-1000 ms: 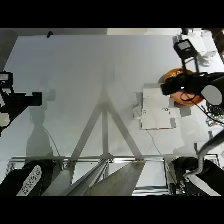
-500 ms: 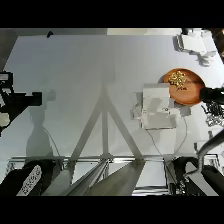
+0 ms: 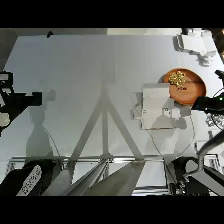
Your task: Fold the box and place the chain.
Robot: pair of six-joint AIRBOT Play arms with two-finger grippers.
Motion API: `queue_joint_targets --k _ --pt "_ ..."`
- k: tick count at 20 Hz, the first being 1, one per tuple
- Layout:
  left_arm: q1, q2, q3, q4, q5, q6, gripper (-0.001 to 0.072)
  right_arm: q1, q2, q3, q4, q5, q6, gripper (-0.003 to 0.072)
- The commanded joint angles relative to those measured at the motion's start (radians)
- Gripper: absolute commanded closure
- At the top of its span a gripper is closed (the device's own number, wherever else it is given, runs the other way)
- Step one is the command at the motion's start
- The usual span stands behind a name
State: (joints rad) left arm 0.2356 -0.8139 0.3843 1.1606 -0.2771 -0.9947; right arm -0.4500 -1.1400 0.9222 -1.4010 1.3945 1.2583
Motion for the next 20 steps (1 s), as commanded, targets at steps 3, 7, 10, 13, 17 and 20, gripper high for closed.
queue_joint_targets --k 3,7,10,13,17,20 --pt "0.001 0.0 0.001 0.0 0.0 0.0 0.0012 -0.006 -0.155 0.0 0.024 -0.026 -0.037 0.0045" --pt "0.001 0.0 0.001 0.0 0.0 0.0 0.0012 -0.006 -0.241 0.0 0.07 -0.06 -0.095 0.0131" --pt "0.001 0.0 0.001 0.0 0.0 0.0 0.0012 -0.006 -0.262 0.0 0.097 -0.136 -0.113 0.0165" --pt "0.001 0.0 0.001 0.0 0.0 0.0 0.0012 -0.006 -0.263 0.0 0.098 -0.194 -0.122 0.026" --pt "0.001 0.0 0.001 0.0 0.0 0.0 0.0012 -0.006 -0.295 0.0 0.1 -0.189 -0.142 0.0331" --pt "0.001 0.0 0.001 0.0 0.0 0.0 0.0012 -0.006 -0.329 0.0 0.149 -0.175 -0.182 0.0453"
